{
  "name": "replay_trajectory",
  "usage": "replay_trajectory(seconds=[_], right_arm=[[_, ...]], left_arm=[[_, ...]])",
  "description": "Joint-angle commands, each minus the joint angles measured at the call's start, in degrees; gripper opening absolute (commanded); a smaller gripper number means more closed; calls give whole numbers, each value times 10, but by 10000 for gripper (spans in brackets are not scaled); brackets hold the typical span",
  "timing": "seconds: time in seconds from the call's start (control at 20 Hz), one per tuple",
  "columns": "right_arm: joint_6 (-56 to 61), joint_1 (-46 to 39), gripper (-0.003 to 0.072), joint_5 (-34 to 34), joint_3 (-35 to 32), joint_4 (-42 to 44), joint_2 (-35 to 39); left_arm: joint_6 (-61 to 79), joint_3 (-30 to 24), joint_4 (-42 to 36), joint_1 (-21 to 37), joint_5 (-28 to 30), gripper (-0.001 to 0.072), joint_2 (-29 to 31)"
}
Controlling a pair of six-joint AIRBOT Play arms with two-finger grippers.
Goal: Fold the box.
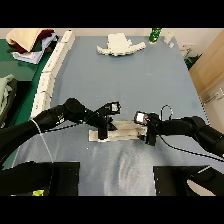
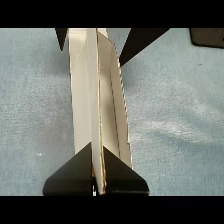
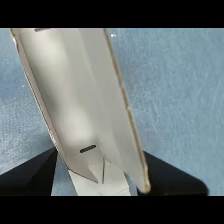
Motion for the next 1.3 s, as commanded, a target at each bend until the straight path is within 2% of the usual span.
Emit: replay_trajectory(seconds=[0.0, 0.35, 0.5, 1.25], right_arm=[[-8, -2, 720, -13, 7, 9, -11], [-8, -2, 720, -42, 7, 12, -14], [-8, -2, 720, -51, 3, 14, -14], [-4, -1, 720, -52, -2, 36, -14]], left_arm=[[0, 1, 0, 0, 0, 12, 0], [0, 1, 0, 0, 0, 12, 0], [-2, 1, 0, 0, 18, 12, 0], [7, 17, -9, 0, 10, 12, 0]])
